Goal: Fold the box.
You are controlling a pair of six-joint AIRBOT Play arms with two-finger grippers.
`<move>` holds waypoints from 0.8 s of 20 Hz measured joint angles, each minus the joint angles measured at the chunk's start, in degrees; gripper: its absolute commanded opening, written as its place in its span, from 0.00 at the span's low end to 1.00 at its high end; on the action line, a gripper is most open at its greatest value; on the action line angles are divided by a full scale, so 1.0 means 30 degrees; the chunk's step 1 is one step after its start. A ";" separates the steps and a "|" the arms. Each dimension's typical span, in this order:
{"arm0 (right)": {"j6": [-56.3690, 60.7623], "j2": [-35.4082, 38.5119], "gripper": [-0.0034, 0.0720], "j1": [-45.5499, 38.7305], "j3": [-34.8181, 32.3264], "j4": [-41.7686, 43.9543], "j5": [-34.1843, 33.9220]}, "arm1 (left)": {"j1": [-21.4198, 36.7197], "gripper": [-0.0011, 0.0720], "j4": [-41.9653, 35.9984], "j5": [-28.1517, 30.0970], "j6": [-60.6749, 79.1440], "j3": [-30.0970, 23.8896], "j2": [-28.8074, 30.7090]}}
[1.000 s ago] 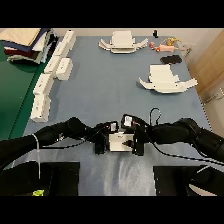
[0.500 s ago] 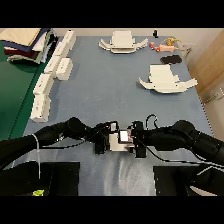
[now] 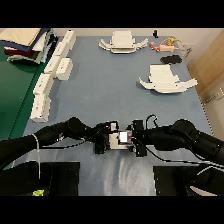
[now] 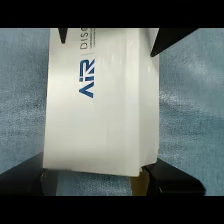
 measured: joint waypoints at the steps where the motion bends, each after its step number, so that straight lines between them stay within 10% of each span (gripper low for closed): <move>1: -0.0007 0.0007 0.80 0.0015 0.0015 -0.0058 0.0000 | 0.0000 0.73 0.0000 0.0000 0.0000 0.0000 0.0000; 16: 0.0022 0.0284 0.71 -0.0022 0.0758 -0.0940 0.0117 | 0.0000 0.73 0.0007 0.0000 0.0000 0.0000 -0.0007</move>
